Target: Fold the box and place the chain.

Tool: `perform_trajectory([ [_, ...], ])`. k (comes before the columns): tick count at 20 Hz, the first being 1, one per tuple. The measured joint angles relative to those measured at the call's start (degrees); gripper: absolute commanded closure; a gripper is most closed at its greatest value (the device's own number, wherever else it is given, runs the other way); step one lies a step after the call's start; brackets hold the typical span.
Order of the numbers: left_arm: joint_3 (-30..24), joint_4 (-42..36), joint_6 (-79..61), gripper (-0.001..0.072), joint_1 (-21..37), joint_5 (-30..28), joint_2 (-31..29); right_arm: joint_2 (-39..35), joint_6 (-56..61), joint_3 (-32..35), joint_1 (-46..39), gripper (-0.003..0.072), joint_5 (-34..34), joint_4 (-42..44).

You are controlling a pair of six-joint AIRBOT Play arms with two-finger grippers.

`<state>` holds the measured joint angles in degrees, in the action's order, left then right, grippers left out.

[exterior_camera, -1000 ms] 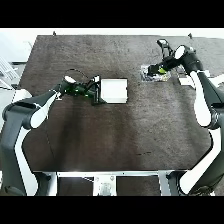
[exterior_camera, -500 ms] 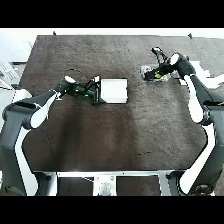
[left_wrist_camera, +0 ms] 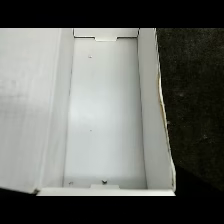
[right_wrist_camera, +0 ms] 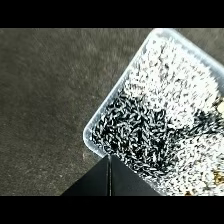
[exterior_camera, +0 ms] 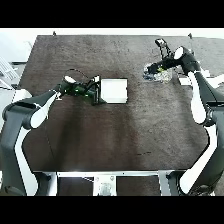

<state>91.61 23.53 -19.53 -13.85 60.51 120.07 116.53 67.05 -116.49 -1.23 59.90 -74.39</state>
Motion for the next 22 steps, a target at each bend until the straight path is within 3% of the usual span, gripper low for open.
perform_trajectory([
  [2, 0.00, -0.02, 0.00, 0.0350, 0.00, 0.00, 0.00, -0.55, 0.00, -0.11, -0.17, 0.0388, -0.17, 0.00],
  [13, 0.00, -0.02, 0.00, 0.0350, 0.00, 0.00, 0.00, 1.51, 4.24, -0.15, -0.24, 0.0400, -3.63, 0.07],
  [17, 0.00, -0.02, 0.00, 0.0350, 0.00, 0.00, 0.00, 2.56, 5.05, -0.15, -0.24, 0.0350, -3.28, 0.17],
  [22, 0.00, -0.02, 0.00, 0.0350, 0.00, 0.00, 0.00, 3.93, 5.62, -0.20, -0.15, 0.0376, -2.25, 0.48],
])
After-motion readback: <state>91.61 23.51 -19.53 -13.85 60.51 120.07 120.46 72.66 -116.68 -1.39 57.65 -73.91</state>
